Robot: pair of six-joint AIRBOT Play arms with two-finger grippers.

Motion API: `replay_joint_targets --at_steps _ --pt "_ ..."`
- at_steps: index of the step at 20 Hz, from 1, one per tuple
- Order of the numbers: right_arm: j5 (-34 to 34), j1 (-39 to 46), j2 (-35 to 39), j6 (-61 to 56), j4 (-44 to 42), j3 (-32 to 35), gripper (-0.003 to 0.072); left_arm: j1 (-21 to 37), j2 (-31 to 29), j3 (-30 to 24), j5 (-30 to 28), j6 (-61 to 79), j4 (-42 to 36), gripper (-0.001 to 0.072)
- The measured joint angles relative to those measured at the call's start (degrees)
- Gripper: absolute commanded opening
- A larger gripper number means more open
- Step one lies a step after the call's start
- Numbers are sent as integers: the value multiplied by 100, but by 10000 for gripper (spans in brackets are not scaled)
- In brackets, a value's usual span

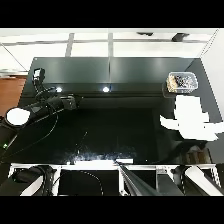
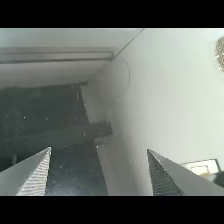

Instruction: Fold the box and place the chain.

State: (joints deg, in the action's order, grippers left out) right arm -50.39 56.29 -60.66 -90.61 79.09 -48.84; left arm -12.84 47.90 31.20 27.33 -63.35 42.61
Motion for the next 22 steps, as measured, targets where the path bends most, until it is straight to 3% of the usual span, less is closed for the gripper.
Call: replay_joint_targets --at_steps 5,9,11,12,15,17,18,22 --pt "-1075 984 -1217 1296 -973 -564 641 0 0 0 -144 4 -4 704" --pt "-2068 990 -2162 2643 -1753 -1097 638 0 0 0 -188 9 0 704" --pt "-2352 894 -2481 3036 -1910 -1403 599 -2 0 0 -188 7 17 704" --pt "-2481 828 -2632 3200 -1943 -1552 495 -2 0 0 -186 7 20 704" --pt "-2623 623 -2938 3508 -1847 -1867 474 0 0 0 -184 9 26 704" --pt "-2638 485 -3060 3663 -1816 -1963 69 -2 0 0 -160 7 31 704" --pt "-2662 428 -3097 3733 -1799 -1989 9 -2 0 0 -142 7 33 703" --pt "-2957 254 -3176 3956 -1740 -2028 14 0 0 0 -131 9 37 704"
